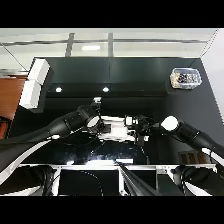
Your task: Fold the box and place the chain.
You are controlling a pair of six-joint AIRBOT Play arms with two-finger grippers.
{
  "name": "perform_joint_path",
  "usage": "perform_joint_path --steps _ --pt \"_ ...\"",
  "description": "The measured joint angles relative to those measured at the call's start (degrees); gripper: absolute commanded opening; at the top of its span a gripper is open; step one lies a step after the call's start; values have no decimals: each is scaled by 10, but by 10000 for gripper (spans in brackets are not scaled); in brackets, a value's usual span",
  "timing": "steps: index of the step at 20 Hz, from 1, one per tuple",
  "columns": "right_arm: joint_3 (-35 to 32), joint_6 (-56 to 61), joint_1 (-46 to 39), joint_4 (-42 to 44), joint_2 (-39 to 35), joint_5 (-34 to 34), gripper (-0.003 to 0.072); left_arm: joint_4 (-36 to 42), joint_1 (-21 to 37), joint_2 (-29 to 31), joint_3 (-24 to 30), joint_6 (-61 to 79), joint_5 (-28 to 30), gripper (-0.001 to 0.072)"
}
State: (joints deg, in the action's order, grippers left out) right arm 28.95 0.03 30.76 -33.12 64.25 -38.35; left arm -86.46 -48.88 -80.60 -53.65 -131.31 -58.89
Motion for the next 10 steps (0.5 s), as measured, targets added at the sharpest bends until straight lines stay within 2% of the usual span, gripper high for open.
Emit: perform_joint_path --steps 10 --pt "1 9 0 38 1 -8 173 3 -1 0 0 0 2 28"
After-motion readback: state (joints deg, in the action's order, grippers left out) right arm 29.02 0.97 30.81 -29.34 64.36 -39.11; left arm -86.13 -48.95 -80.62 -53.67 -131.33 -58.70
